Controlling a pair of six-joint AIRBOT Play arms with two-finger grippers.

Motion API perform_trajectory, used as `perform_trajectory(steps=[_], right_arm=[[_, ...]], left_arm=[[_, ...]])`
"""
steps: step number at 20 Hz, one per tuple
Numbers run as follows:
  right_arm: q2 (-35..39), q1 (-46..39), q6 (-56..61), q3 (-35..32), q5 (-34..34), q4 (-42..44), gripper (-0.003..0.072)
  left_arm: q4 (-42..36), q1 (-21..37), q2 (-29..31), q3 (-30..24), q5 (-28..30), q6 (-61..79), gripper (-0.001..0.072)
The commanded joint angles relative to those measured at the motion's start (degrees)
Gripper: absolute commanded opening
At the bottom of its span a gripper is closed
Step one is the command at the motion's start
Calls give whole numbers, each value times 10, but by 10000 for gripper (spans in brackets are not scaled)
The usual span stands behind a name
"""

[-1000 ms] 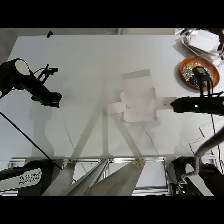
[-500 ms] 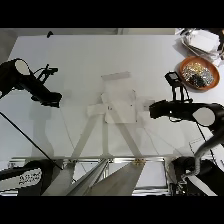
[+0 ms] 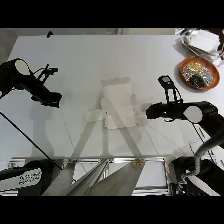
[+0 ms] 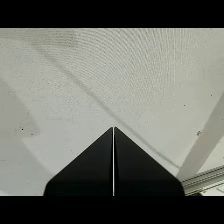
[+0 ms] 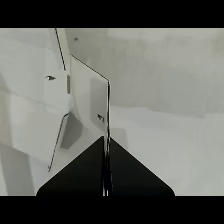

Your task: Fold the box and place the chain.

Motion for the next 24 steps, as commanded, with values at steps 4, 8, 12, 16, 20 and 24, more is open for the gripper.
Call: perform_trajectory(steps=[4, 8, 12, 16, 20, 24], right_arm=[[-4, 1, 2, 0, 5, 8, 9], [-4, 1, 2, 0, 5, 8, 10], [-4, 1, 2, 0, 5, 8, 10], [-4, 1, 2, 0, 5, 8, 10], [-4, 1, -1, 0, 5, 8, 10], [-4, 1, 0, 0, 5, 6, 11]], left_arm=[[0, 0, 0, 0, 0, 0, 12], [-1, -1, -1, 0, 14, 1, 10], [-24, -1, -1, 0, 117, 1, 11], [-70, -2, -3, 0, 136, 22, 138], [-285, -6, -25, 0, 107, 214, 490], [-403, -51, -61, 0, 86, 391, 516]])
